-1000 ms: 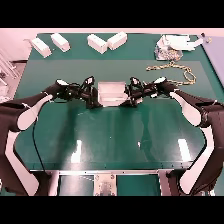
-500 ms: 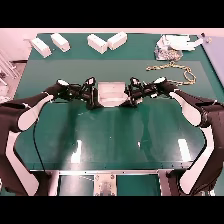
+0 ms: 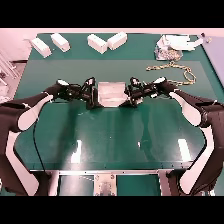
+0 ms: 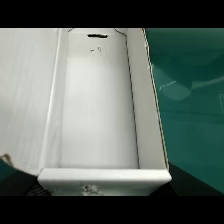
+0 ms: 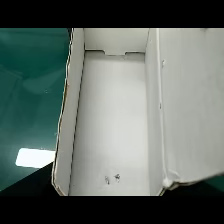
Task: Fold the box and place the chain.
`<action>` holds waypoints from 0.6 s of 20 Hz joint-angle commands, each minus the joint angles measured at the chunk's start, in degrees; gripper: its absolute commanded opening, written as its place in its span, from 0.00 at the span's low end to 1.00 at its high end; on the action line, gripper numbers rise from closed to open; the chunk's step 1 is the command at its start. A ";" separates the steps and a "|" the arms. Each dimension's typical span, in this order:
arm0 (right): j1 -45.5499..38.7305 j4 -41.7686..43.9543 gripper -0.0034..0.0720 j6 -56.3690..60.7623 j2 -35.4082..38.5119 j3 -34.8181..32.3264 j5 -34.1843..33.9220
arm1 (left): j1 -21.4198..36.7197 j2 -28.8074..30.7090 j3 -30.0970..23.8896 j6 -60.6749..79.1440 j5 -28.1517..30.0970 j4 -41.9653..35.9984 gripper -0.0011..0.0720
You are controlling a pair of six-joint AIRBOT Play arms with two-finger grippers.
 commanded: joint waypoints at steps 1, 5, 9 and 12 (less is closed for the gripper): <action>-0.02 0.07 0.81 0.00 0.00 0.04 -0.11 | -0.04 0.00 0.04 0.02 -0.22 0.07 0.74; -0.02 0.07 0.81 0.00 0.00 0.04 -0.11 | -0.04 0.00 0.04 0.00 -0.07 -0.31 0.74; -0.02 0.07 0.81 0.00 0.00 0.04 -0.11 | 0.02 0.00 0.04 0.00 0.00 -0.42 0.74; -0.02 0.07 0.81 0.00 0.00 0.04 -0.11 | 0.02 0.02 0.04 0.00 -0.02 -0.44 0.74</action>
